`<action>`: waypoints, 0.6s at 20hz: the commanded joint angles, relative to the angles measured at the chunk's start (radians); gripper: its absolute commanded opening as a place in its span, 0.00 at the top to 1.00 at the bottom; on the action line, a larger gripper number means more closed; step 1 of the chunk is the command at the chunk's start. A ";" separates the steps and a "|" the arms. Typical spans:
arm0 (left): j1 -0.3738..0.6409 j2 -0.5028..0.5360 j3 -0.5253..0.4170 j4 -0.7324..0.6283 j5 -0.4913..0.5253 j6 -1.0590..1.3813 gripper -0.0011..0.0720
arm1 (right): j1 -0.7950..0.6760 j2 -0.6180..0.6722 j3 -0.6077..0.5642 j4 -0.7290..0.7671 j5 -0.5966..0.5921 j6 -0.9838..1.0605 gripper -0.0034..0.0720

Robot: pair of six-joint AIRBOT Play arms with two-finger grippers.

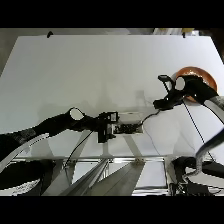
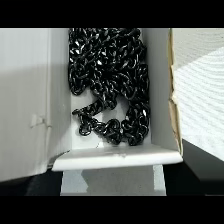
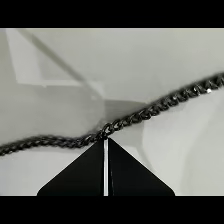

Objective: Fold the box and place the chain.

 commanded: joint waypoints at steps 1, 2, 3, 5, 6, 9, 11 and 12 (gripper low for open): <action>0.000 0.000 0.000 0.000 0.000 0.000 0.71 | 0.013 0.060 0.000 0.000 0.003 -0.014 0.94; 0.000 0.000 0.000 0.000 0.000 0.000 0.71 | 0.013 0.085 0.000 0.000 0.008 -0.017 0.94; 0.000 0.000 0.000 0.000 0.000 0.000 0.71 | 0.014 0.115 0.000 0.000 0.019 -0.019 0.94; 0.000 0.000 0.000 0.000 0.000 0.000 0.71 | 0.016 0.206 0.000 0.021 0.033 -0.027 0.94; 0.000 0.000 0.000 0.000 0.000 0.000 0.71 | 0.016 0.258 0.000 0.052 0.046 -0.031 0.94; 0.000 0.000 0.000 0.000 0.000 0.000 0.71 | 0.033 0.442 0.000 0.172 0.104 -0.071 0.94; 0.000 0.000 0.000 0.000 0.000 0.000 0.71 | 0.070 0.547 0.000 0.223 0.129 -0.071 0.94; 0.000 0.000 0.000 0.000 0.000 0.000 0.71 | 0.097 0.596 0.000 0.253 0.136 -0.071 0.94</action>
